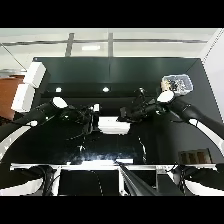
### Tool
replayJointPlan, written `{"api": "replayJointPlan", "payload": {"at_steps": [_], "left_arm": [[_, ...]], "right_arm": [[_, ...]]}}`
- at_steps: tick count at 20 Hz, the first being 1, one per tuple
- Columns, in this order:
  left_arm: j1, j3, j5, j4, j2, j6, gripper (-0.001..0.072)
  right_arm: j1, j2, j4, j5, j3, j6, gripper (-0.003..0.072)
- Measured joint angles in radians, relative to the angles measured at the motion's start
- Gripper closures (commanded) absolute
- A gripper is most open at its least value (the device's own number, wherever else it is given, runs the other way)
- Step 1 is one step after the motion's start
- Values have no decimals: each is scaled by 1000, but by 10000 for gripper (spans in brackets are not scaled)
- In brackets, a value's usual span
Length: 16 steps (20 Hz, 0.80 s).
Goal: Fold the box and place the chain.
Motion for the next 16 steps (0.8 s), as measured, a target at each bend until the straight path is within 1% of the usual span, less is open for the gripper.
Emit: {"api": "replayJointPlan", "payload": {"at_steps": [5, 11, 13, 16], "left_arm": [[0, 0, -1, 2, 0, 2, 358], [0, 0, -3, 2, 0, 1, 358], [0, 0, -3, 0, 0, -2, 358], [0, 0, 0, -4, -1, -4, 358]], "right_arm": [[35, -41, 2, -33, -4, 8, 658], [45, -49, -35, -57, -5, 31, 658], [34, -36, -42, -56, -6, 31, 658], [-15, 30, -89, -12, -8, 31, 658]]}}
